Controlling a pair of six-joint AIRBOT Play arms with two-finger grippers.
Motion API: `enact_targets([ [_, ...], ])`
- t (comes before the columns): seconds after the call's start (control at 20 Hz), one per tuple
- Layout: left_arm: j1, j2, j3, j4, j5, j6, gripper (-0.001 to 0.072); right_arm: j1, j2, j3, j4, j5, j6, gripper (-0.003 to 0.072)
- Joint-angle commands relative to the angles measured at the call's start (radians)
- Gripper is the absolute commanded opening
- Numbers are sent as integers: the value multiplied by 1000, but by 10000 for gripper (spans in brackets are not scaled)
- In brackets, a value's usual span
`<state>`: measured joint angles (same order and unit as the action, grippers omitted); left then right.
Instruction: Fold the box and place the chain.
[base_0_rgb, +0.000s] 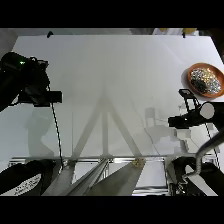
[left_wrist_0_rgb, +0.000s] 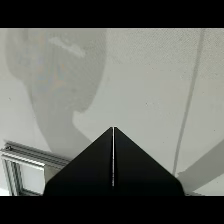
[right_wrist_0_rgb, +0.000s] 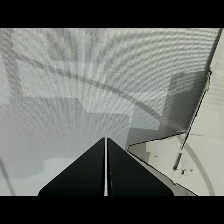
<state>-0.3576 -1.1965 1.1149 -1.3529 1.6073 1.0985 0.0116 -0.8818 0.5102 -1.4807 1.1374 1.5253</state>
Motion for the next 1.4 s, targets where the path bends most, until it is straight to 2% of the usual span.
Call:
enact_targets([
  [0.0,1,1,0,0,0,0,10,0,1,0,0,0,0,16],
  [0.45,1,1,0,0,0,0,10,0,1,0,0,0,0,16],
  [0.65,1,1,0,0,0,0,10,0,1,1,18,-60,-3,16],
  [0.75,1,1,0,0,0,0,10,0,1,50,2,-27,-39,17],
  [0.85,1,1,0,0,0,0,10,-1,1,173,-137,71,-59,16],
  [0.95,1,1,0,0,0,0,10,-11,1,268,-375,132,-59,16],
  [1.05,1,1,0,0,0,0,10,-68,0,281,-526,130,-58,17],
  [1.1,1,1,0,0,0,0,10,-117,-4,280,-518,114,-56,49],
  [1.15,1,1,0,0,0,0,10,-165,-11,280,-510,96,-56,182],
  [1.2,1,1,0,0,0,0,10,-211,-22,279,-511,89,-56,351],
  [1.25,1,1,0,0,0,0,10,-259,-37,279,-507,84,-55,404],
  [1.35,1,1,0,0,0,0,10,-339,-79,278,-502,84,-55,417],
])
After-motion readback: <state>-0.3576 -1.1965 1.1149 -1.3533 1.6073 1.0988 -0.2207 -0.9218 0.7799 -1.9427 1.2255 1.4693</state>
